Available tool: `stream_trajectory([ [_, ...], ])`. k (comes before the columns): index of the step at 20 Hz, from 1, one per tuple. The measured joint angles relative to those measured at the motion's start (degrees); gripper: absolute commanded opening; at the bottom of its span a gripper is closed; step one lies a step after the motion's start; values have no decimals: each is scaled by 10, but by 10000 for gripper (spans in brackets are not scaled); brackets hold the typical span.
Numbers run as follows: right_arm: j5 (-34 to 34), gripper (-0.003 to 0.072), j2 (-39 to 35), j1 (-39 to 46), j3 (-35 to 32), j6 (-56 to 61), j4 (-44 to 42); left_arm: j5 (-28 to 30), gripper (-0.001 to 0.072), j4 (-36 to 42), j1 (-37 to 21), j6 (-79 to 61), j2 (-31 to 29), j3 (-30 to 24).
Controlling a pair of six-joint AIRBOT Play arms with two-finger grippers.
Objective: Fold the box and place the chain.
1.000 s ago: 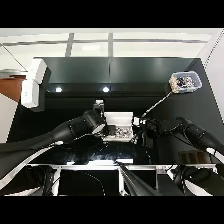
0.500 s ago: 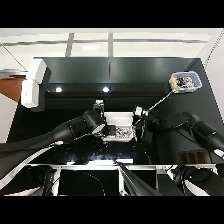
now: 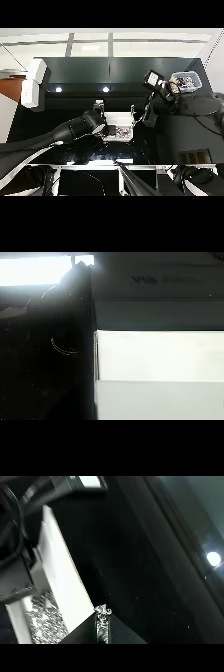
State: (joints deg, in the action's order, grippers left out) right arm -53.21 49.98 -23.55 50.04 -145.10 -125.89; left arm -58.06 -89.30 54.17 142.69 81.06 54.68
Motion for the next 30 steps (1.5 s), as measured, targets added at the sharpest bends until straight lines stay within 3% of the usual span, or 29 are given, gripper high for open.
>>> stream_trajectory([
  [6, -41, 22, -5, 0, 60, 37, 23, 0, 32, 0, 0, 0, 0, 0],
  [11, -82, 21, -5, 0, 77, 45, -6, 0, 32, 0, 0, 0, 0, 0],
  [17, -130, 22, -5, 0, 73, 63, -34, 0, 32, 0, 0, 0, 0, 0],
  [22, -142, 33, -2, 0, 33, 88, -41, 0, 33, 0, 0, 0, 0, 0],
  [23, -141, 257, -1, 0, 25, 94, -42, 0, 32, 0, 0, 0, 0, 0],
  [24, -140, 589, 0, 0, 19, 99, -42, 0, 33, 0, 0, 0, 0, 0],
  [30, -109, 611, 3, 0, 5, 110, 21, 0, 32, 0, 0, 0, 0, 0],
])
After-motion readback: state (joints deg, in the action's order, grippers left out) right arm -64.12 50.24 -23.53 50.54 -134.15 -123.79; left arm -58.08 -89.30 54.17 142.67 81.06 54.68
